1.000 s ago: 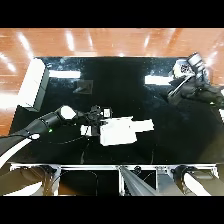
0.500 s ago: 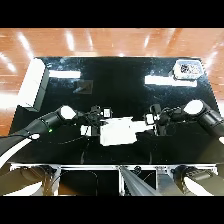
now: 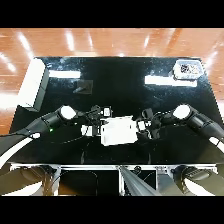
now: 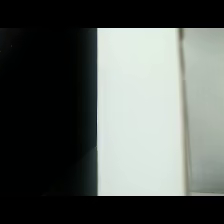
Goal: Fold the box and place the chain.
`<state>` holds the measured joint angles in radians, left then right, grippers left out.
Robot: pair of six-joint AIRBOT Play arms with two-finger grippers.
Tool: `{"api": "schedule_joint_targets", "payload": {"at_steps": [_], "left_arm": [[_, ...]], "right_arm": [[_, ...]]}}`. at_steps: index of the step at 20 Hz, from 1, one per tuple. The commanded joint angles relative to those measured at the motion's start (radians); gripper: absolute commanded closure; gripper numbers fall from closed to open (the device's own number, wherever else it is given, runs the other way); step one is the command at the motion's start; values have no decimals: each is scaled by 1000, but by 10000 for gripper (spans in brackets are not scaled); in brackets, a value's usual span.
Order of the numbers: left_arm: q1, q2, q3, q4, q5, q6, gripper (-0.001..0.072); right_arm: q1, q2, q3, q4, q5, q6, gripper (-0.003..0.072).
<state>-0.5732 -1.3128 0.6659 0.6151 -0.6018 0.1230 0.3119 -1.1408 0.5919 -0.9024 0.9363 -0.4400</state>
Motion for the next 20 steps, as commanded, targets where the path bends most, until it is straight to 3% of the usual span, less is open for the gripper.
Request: {"api": "schedule_joint_targets", "payload": {"at_steps": [1,5,13,20], "left_arm": [[1,-2,-1,5,-4,0,692],[1,-2,-1,5,-4,0,691],[1,-2,-1,5,-4,0,692],[1,-2,-1,5,-3,0,692]], "right_arm": [[44,-3,-2,1,10,82,-16],[42,-3,-27,-53,-17,82,-17],[44,22,-40,46,-18,77,-16],[63,24,-43,21,0,77,-17]]}}
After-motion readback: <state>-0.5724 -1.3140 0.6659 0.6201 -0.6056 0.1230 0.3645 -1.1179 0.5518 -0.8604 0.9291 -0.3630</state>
